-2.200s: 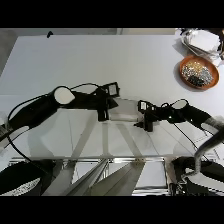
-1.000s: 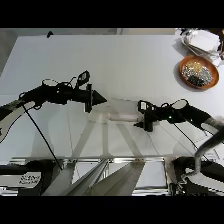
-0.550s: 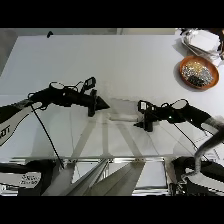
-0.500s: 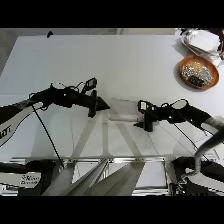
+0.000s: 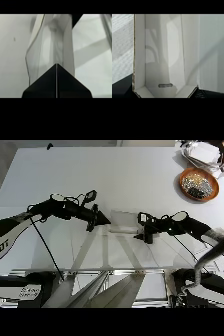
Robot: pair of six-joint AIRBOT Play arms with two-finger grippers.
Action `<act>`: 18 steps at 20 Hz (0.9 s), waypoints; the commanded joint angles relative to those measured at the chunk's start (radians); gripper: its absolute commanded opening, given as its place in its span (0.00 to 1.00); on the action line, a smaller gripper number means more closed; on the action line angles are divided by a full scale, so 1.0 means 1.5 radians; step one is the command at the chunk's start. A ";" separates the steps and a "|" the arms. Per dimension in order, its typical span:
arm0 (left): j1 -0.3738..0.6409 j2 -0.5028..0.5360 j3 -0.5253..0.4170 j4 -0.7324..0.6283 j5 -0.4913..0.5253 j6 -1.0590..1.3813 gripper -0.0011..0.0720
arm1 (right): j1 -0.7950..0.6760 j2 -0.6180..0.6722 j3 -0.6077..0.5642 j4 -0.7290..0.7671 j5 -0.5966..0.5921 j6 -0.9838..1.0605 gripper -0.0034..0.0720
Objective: Fold the box and place the chain.
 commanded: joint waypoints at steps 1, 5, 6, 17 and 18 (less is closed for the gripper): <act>-0.016 0.044 0.019 -0.115 -0.021 0.022 0.02 | 0.000 0.001 0.000 0.000 0.000 0.000 0.44; -0.074 0.017 0.082 -0.139 0.079 -0.027 0.02 | 0.000 0.001 0.000 0.000 0.000 0.000 0.44; -0.084 0.007 0.089 -0.162 0.101 -0.027 0.02 | 0.000 0.001 0.000 0.000 0.000 0.000 0.44; -0.078 -0.042 0.093 -0.206 0.156 -0.032 0.02 | 0.000 0.001 0.000 0.000 0.001 0.000 0.44; -0.062 -0.026 0.093 -0.231 0.129 -0.008 0.02 | 0.000 0.001 0.000 0.000 0.000 0.000 0.44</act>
